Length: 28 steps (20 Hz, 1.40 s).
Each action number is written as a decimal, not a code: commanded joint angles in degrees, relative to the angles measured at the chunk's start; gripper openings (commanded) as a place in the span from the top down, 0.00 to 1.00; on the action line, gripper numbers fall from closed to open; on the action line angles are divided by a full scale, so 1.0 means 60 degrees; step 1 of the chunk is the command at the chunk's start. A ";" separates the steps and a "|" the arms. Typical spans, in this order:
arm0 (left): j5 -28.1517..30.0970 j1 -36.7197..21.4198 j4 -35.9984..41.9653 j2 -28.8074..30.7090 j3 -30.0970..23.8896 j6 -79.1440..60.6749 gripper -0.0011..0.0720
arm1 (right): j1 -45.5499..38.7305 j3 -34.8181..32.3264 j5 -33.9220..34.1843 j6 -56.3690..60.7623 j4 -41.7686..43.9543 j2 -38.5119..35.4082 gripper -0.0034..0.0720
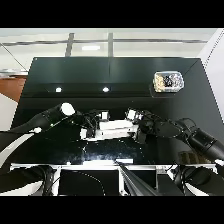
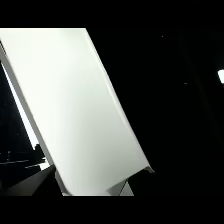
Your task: Fold the box and place the chain.
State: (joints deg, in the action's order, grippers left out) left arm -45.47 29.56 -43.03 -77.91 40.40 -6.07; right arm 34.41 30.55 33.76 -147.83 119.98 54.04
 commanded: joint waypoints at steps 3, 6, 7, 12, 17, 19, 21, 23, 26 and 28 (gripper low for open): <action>0.0011 0.0011 -0.0004 0.0007 0.0011 -0.0022 0.94 | -0.0040 0.0022 0.0015 -0.0750 0.0463 0.0189 0.03; 0.0007 0.0011 -0.0004 0.0007 0.0011 -0.0022 0.94 | -0.0055 0.0029 0.0331 -0.2295 0.1555 0.0226 0.03; 0.0007 0.0011 -0.0004 0.0007 0.0015 -0.0022 0.94 | -0.0168 0.0029 0.0455 -0.2346 0.1606 0.0229 0.03; 0.0000 0.0011 -0.0004 0.0007 0.0015 -0.0018 0.94 | -0.0415 0.0022 0.1508 -0.3716 0.2641 0.0543 0.03; 0.0004 0.0011 -0.0004 0.0007 0.0015 -0.0018 0.94 | -0.0415 0.0022 0.1082 -0.3898 0.2637 0.1534 0.03; -0.0004 0.0011 0.0000 0.0007 0.0015 -0.0015 0.94 | -0.0419 -0.0015 0.1053 -0.3898 0.2517 0.1814 0.04; 0.0000 0.0011 -0.0004 0.0007 0.0015 -0.0015 0.94 | -0.0419 -0.0087 0.0984 -0.3898 0.2528 0.1905 0.04; -0.0004 0.0011 -0.0004 0.0007 0.0011 -0.0015 0.94 | -0.0419 -0.0113 0.0976 -0.3898 0.2524 0.1905 0.04; -0.0004 0.0011 -0.0004 0.0007 0.0011 -0.0007 0.94 | -0.0419 -0.0117 0.0725 -0.3898 0.2488 0.1923 0.04; -0.0007 0.0011 0.0000 0.0007 0.0011 0.0055 0.94 | -0.0415 -0.0117 0.0514 -0.3898 0.2492 0.1993 0.04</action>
State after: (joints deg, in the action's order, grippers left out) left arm -45.52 29.61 -43.05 -77.91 40.45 -6.07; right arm 31.92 29.89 38.57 -171.15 135.04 65.49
